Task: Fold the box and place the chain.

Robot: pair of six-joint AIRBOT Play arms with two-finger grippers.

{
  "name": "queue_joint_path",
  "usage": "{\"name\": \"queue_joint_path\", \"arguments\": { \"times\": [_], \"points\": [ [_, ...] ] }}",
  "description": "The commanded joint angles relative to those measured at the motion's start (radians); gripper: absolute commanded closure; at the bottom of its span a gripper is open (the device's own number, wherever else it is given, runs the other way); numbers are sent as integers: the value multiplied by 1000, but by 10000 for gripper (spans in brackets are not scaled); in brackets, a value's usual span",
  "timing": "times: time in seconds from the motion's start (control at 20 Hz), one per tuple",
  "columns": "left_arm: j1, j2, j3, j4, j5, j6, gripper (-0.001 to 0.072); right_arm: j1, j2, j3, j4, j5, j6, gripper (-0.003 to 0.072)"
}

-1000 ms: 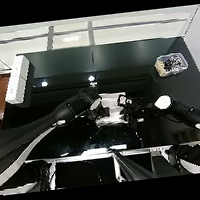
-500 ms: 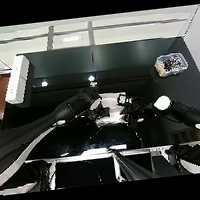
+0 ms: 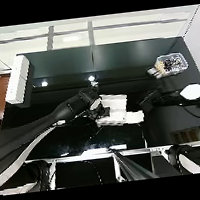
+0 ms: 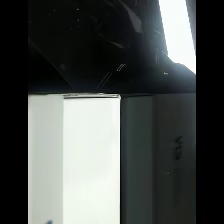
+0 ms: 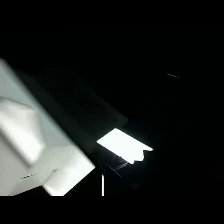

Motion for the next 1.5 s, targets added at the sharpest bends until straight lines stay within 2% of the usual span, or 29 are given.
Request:
{"name": "queue_joint_path", "arguments": {
  "times": [0.0, 0.1, 0.2, 0.3, 0.55, 0.7, 0.75, 0.8, 0.85, 0.9, 1.05, 1.2, 1.45],
  "points": [
    [3, -1, 0, 0, 38, -2, 684, -253, 55, -17, -120, 63, 446, 674],
    [11, -1, 0, 0, 40, -2, 684, -304, 32, -80, -109, 119, 490, 675],
    [19, -1, 0, 0, 39, -2, 684, -295, -24, -158, -20, 197, 486, 675],
    [25, -1, 0, 0, 35, -2, 684, -242, -92, -206, 89, 200, 420, 674],
    [25, -1, 0, -1, 32, -2, 684, -89, -217, -195, 384, 115, 248, 673],
    [25, -1, 0, -1, 32, -2, 684, -86, -218, -129, 393, 138, 213, 671],
    [25, -1, 0, -1, 32, -2, 684, -86, -218, -98, 355, 156, 214, 612],
    [25, -1, 0, -2, 32, -2, 684, -86, -218, -72, 336, 179, 214, 392],
    [25, -1, 0, -9, 32, -2, 684, -86, -218, -53, 338, 209, 214, 211],
    [25, -1, 0, -17, 32, -2, 684, -86, -218, -38, 341, 235, 214, 157],
    [25, -1, 0, -19, 33, -2, 684, -85, -218, -10, 364, 278, 214, 157],
    [25, -1, 0, -19, 33, -2, 684, -58, -218, -10, 375, 262, 215, 157],
    [25, -1, 0, -19, 34, -2, 684, 85, -218, -8, 370, 129, 305, 162]
  ]
}}
